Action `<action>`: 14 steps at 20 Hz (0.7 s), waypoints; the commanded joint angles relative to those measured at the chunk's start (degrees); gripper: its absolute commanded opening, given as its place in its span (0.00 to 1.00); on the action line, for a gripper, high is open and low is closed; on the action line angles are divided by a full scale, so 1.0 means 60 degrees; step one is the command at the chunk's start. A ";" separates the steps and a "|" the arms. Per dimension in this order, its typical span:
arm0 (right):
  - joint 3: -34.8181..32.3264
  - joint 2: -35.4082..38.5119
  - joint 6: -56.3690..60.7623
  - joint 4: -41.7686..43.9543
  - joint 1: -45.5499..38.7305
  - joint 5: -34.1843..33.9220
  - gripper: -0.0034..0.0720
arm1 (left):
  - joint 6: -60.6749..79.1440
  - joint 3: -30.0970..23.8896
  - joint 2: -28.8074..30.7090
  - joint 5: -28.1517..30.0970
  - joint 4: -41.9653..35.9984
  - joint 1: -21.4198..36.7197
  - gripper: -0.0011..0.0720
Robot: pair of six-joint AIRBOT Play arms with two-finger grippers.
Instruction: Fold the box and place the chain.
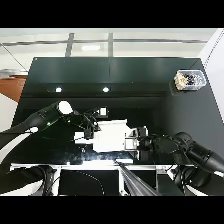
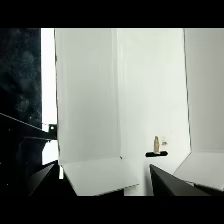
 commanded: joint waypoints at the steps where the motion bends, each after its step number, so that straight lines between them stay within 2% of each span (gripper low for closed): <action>1: 0.0251 -0.0463 0.0168 0.0251 0.0259 0.0619 0.97 | 0.0000 0.0011 0.0000 0.0007 -0.0007 0.0004 0.05; 3: 0.0546 -0.0528 0.0761 0.0211 0.0255 0.0667 0.97 | -0.0004 0.0011 0.0000 0.0000 -0.0007 0.0004 0.05; 7: 0.1268 -0.0528 0.2004 -0.0827 -0.0259 0.0073 0.97 | -0.0004 0.0011 0.0000 0.0000 -0.0055 0.0004 0.05; 14: 0.1439 -0.0528 0.2011 -0.0772 -0.0637 -0.0015 0.97 | 0.0000 0.0011 0.0004 0.0015 -0.0044 -0.0015 0.05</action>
